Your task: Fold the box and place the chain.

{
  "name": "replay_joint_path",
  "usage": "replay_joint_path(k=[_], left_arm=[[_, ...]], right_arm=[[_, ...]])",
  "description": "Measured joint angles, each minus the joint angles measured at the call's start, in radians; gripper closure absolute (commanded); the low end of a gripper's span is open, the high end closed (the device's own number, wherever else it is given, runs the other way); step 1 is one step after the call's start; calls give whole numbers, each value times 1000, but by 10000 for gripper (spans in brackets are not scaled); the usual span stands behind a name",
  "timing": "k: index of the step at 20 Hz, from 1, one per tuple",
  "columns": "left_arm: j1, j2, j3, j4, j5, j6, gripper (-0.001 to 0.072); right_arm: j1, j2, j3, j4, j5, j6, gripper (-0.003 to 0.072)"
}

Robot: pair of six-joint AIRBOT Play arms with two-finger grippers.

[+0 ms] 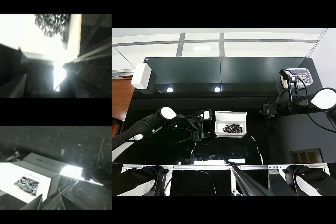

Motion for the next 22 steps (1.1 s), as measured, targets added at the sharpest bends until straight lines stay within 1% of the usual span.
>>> replay_joint_path(k=[3,7,11,16,17,18,19,20,21,22], left_arm=[[4,-28,10,-47,-14,47,-11],[-5,-60,44,-78,-21,79,-11],[-41,-86,68,-84,-18,91,-11],[-71,-95,76,-77,6,97,-5],[-73,-95,77,-76,7,98,11],[-75,-95,77,-76,10,100,114],[-77,-96,77,-76,11,100,235],[-79,-96,77,-76,11,100,254],[-80,-96,77,-76,12,101,254],[-81,-96,77,-75,11,100,255]], right_arm=[[0,0,0,0,-2,0,420],[0,0,0,-2,-5,0,420],[0,0,0,-3,-11,0,420],[0,0,0,-5,-14,0,420],[0,0,-1,-7,-17,0,420],[0,0,-1,-10,-19,0,420],[0,0,-1,-11,-23,0,419],[0,0,-1,-18,-30,0,416],[0,-1,-2,-21,-40,0,135],[2,-2,-3,-22,-55,0,-21]])
